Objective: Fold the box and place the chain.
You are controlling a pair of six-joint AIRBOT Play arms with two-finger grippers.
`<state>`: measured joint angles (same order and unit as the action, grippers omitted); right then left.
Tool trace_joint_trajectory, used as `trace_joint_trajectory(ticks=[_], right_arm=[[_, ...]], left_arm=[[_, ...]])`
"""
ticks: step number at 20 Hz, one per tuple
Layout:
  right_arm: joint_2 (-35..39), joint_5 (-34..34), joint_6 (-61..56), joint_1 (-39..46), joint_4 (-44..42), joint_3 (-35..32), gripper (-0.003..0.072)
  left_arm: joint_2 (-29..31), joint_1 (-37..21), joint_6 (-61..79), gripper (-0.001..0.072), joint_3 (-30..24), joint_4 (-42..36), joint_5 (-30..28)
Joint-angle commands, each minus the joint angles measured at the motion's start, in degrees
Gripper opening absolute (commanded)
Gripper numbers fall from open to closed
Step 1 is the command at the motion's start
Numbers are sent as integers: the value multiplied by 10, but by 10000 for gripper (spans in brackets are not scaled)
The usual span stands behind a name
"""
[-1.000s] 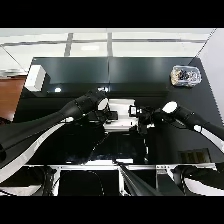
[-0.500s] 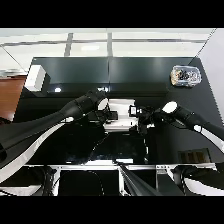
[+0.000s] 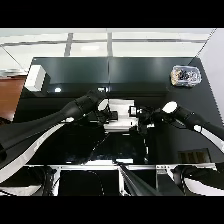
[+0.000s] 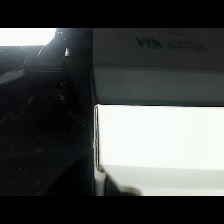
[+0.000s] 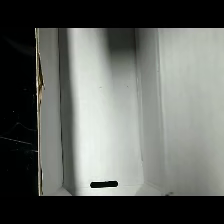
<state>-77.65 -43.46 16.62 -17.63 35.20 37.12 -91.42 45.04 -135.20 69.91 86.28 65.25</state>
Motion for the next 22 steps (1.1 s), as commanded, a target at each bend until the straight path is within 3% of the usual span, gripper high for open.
trace_joint_trajectory(ticks=[1, 2, 3, 8, 14, 15, 16, 17, 19, 21, 22], right_arm=[[0, 0, -2, 0, -1, 0, 345], [0, 4, -12, 0, -3, 0, 579], [2, 6, -19, 0, -1, 0, 685], [58, -29, -60, 7, 73, 0, 684], [83, -41, -23, 11, 73, 0, 681], [83, -41, -18, 11, 72, 0, 565], [83, -41, -18, 11, 72, 0, 335], [83, -41, -18, 11, 70, 0, 255], [83, -41, -19, 11, 64, 0, 255], [83, -42, -31, 10, 37, -1, 186], [80, -42, -31, 9, 12, -1, 187]], left_arm=[[0, 0, -1, 18, 0, 0, -3], [0, 0, -1, 18, 0, 0, -3], [0, 0, -1, 18, 0, 2, -2], [0, -1, 2, 18, 0, 6, -2], [1, 0, 17, 19, 1, 7, 0], [1, -1, 17, 21, 1, 7, 0], [1, 0, 17, 21, 1, 7, -1], [1, 0, 17, 22, 1, 7, -1], [1, 0, 17, 22, 1, 7, -1], [1, 0, 17, 21, 1, 6, -2], [1, 0, 17, 22, 1, 6, -2]])
